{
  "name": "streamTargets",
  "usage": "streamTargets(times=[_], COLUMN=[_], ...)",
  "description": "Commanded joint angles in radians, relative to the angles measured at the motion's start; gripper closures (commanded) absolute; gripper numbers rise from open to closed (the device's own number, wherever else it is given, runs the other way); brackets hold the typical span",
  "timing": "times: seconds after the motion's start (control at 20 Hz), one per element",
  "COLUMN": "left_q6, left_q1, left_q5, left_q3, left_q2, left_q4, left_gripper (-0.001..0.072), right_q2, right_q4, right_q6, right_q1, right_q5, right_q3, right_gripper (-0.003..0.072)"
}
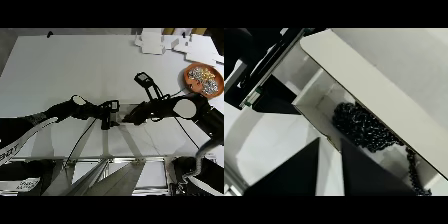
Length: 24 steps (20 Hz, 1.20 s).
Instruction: Fold the box and place the chain.
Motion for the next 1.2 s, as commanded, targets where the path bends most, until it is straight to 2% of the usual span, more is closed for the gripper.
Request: streamTargets(times=[0.0, 0.1, 0.25, 0.3, 0.35, 0.45, 0.7, 0.75, 0.8, 0.85, 1.05, 1.15], left_q6=[0.000, 0.000, 0.000, 0.000, 0.000, 0.000, 0.000, 0.000, 0.000, 0.000, 0.000, 0.000], left_q1=[0.000, 0.000, 0.000, 0.000, 0.000, 0.000, 0.000, 0.000, 0.000, 0.000, 0.000, 0.000], left_q5=[0.000, 0.000, 0.000, 0.000, 0.000, 0.000, 0.000, 0.000, 0.000, 0.000, 0.000, 0.000], left_q3=[0.000, 0.000, 0.000, 0.000, 0.000, 0.000, 0.000, 0.000, 0.000, 0.000, 0.000, 0.000], left_q2=[0.000, 0.000, 0.000, 0.000, 0.000, 0.000, 0.000, 0.000, 0.000, 0.000, 0.000, 0.000], left_q4=[0.000, 0.000, 0.000, 0.000, 0.000, 0.000, 0.000, 0.000, 0.000, 0.000, 0.000, 0.000], left_gripper=[0.0437, 0.0437, 0.0437, 0.0437, 0.0437, 0.0437, 0.0437, 0.0437, 0.0437, 0.0437, 0.0437, 0.0437], right_q2=[-0.026, -0.026, -0.024, -0.018, -0.008, -0.016, -0.142, -0.168, -0.195, -0.220, -0.308, -0.335], right_q4=[-0.006, -0.044, -0.076, -0.075, -0.075, -0.089, -0.241, -0.243, -0.243, -0.243, -0.262, -0.269], right_q6=[-0.005, -0.004, -0.004, -0.004, -0.003, -0.003, 0.097, 0.099, 0.099, 0.099, 0.099, 0.102], right_q1=[0.026, -0.011, -0.161, -0.218, -0.274, -0.359, -0.414, -0.414, -0.414, -0.414, -0.414, -0.414], right_q5=[0.010, 0.101, 0.211, 0.215, 0.203, 0.200, 0.176, 0.150, 0.130, 0.124, 0.110, 0.098], right_q3=[0.013, 0.071, 0.171, 0.186, 0.188, 0.187, 0.112, 0.089, 0.069, 0.058, 0.045, 0.045], right_gripper=[0.0461, 0.0461, 0.0487, 0.0533, 0.0533, 0.0662, 0.0668, 0.0628, 0.0527, 0.0458, 0.0455, 0.0388])
